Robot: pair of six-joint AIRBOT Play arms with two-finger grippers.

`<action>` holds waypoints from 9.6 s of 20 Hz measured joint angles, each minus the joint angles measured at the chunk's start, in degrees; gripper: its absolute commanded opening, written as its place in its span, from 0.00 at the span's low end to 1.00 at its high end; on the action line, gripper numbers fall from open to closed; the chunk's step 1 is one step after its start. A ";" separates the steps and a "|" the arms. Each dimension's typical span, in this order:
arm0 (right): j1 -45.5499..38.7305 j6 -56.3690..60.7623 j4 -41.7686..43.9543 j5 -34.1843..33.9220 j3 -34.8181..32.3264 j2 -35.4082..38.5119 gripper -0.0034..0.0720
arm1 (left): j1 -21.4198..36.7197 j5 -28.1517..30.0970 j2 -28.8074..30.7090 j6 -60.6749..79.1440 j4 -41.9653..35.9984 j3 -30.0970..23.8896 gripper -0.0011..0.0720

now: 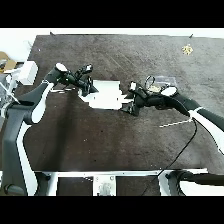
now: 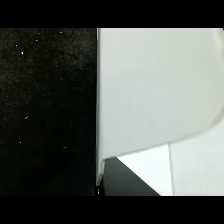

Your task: Fold the box and place the chain.

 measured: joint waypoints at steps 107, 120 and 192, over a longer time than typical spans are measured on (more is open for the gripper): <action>-1.81 -2.99 -1.84 16.85 36.41 -33.05 0.83 | -0.07 0.09 -0.04 -0.11 -0.04 0.00 0.03; -1.79 -3.80 -2.10 16.81 36.41 -33.05 0.83 | -0.09 0.11 -0.04 -0.11 -0.04 0.00 0.03; -1.86 -3.76 -1.99 16.83 36.41 -33.09 0.83 | -2.64 12.07 6.01 -21.18 -1.66 -4.59 0.03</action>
